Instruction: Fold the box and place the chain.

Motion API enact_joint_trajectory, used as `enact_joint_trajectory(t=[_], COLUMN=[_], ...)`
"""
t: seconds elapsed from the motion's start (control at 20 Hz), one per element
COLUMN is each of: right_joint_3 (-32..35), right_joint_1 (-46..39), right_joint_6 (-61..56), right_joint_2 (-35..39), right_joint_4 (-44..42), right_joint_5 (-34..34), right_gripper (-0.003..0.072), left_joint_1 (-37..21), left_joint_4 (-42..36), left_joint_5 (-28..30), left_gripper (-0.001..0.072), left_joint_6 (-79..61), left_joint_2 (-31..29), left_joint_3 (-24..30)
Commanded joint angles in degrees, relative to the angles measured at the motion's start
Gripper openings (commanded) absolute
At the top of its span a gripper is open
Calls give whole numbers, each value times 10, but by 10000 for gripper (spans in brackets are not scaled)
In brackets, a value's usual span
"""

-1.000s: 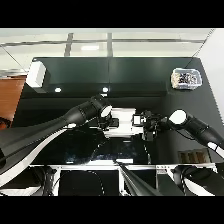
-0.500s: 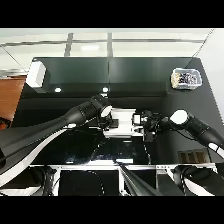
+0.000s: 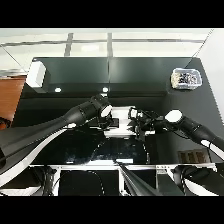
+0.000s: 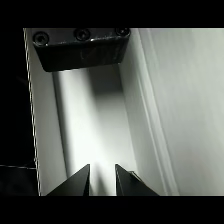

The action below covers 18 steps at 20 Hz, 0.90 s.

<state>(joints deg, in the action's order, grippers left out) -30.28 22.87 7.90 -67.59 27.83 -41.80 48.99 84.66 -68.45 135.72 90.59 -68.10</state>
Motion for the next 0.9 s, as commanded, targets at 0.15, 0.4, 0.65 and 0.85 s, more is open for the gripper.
enact_joint_trajectory(t=[0.15, 0.4, 0.65, 0.85], right_joint_3=[0, 0, -31, -122], right_joint_1=[1, 1, -27, -141], right_joint_6=[-2, -3, -329, -556], right_joint_2=[-4, -4, 36, 111], right_joint_4=[10, 14, 169, 322], right_joint_5=[5, 6, -69, -225], right_gripper=[365, 368, 14, 14], left_joint_1=[0, 0, 0, 0], left_joint_4=[-1, -1, -1, -1], left_joint_5=[5, 5, 5, 5], left_gripper=[28, 28, 28, 28], left_joint_6=[-1, -1, -1, -3], left_joint_2=[0, 0, 0, 0], left_joint_3=[-1, -1, -1, -1])
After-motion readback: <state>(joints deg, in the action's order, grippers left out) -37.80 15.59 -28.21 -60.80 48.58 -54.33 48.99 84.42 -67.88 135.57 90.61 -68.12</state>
